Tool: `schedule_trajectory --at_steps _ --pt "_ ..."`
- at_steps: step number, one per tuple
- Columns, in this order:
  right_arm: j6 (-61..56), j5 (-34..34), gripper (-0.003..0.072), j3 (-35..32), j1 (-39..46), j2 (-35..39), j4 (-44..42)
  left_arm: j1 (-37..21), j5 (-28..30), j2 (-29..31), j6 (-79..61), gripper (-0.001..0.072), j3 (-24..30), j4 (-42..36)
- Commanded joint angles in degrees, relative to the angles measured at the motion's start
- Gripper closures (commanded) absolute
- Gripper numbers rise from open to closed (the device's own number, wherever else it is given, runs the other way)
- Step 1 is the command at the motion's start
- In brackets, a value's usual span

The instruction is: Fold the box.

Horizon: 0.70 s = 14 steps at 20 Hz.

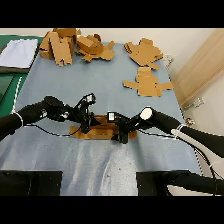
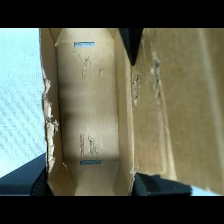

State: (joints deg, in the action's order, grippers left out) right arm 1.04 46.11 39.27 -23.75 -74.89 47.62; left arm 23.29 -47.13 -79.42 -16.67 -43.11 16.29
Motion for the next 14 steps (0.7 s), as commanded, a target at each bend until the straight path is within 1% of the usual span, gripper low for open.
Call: schedule_trajectory --at_steps 1,8,9,10,11,12,14 --pt "0.0 -0.13 0.0161 0.04 0.04 -0.02 -0.02 -0.04 0.02 0.0 0.28 0.0694 -0.04 0.0" --pt "0.0 -0.13 0.0161 0.04 0.04 -0.02 -0.02 -0.07 0.02 0.0 0.28 0.0693 -0.04 0.0" --pt "0.0 -0.17 0.016 0.04 0.04 -0.02 -0.02 -0.07 0.22 0.02 0.31 0.0562 -0.04 -0.04" --pt "0.0 -0.17 0.0161 0.04 0.04 -0.02 -0.02 -0.07 0.61 0.02 2.29 0.0346 -0.04 -0.61" --pt "0.0 -0.2 0.016 0.04 0.04 -0.02 -0.02 -0.13 0.94 0.04 6.32 0.0249 -0.04 -1.33" --pt "0.0 -0.24 0.0161 0.04 0.04 -0.02 -0.02 -0.17 0.96 0.15 8.87 0.0224 -0.04 -1.25" --pt "0.0 -0.33 0.0161 0.04 0.04 -0.02 -0.02 -0.22 1.05 0.63 10.73 0.0224 -0.04 -1.27"
